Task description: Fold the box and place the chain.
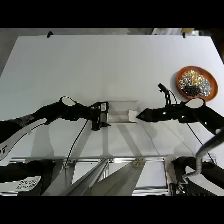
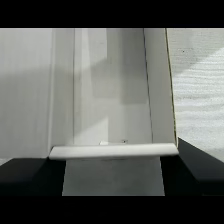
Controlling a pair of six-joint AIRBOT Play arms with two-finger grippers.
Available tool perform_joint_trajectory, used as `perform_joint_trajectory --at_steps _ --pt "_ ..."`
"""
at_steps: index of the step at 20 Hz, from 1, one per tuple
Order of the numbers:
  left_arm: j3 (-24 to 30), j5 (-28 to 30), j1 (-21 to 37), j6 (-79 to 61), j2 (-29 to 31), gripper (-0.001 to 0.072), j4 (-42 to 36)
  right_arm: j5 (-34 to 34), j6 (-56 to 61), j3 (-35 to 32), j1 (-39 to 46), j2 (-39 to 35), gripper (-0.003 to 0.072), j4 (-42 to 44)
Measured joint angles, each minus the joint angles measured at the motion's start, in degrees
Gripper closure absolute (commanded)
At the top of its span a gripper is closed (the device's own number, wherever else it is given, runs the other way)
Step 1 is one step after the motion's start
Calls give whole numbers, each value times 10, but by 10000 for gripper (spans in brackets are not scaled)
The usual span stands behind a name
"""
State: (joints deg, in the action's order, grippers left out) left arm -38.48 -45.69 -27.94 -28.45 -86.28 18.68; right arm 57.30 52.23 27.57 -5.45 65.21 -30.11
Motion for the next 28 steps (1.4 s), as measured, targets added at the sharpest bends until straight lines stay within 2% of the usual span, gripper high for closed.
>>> perform_joint_trajectory --at_steps 5,10,15,22,28 --pt "0 0 0 0 0 700 0 -37 24 13 -49 -1 347 -22" --pt "0 0 0 0 0 700 0 -77 185 57 -128 0 347 -166" --pt "0 0 0 0 0 700 0 -92 407 115 -215 21 347 -326" --pt "0 -1 0 0 0 700 0 -47 668 210 -315 98 348 -491" --pt "0 0 0 1 0 700 0 19 797 280 -360 154 348 -579"
